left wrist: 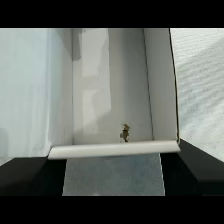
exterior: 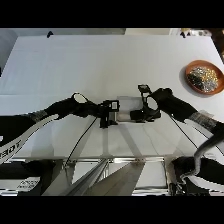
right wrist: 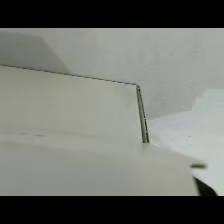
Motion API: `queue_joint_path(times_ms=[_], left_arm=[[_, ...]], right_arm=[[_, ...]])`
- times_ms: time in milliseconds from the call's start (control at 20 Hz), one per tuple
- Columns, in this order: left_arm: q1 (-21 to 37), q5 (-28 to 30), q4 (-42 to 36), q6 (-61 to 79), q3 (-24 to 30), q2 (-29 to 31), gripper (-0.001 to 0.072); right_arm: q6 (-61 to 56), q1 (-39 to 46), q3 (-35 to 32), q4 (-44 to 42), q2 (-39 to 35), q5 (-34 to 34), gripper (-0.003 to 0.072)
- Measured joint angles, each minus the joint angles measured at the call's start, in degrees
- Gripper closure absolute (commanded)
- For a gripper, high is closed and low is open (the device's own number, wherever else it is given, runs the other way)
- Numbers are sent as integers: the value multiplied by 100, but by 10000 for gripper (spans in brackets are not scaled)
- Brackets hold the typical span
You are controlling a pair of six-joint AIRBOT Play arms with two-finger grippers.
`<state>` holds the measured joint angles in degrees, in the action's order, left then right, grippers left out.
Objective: Fold the box and place the chain.
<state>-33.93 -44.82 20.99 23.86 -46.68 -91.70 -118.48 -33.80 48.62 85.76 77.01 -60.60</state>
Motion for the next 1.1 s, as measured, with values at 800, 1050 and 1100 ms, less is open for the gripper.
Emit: queue_joint_path(times_ms=[800, 1050, 1100], left_arm=[[0, 2, 4, 26, 0, 2, 504], [0, 2, 4, 22, 0, 2, 504], [0, 2, 4, 20, 0, 2, 504]], right_arm=[[-323, -7, -4, 7, 17, 238, 351], [-503, -7, -4, 109, 157, 144, 450], [-529, -7, -4, 116, 173, 133, 477]])
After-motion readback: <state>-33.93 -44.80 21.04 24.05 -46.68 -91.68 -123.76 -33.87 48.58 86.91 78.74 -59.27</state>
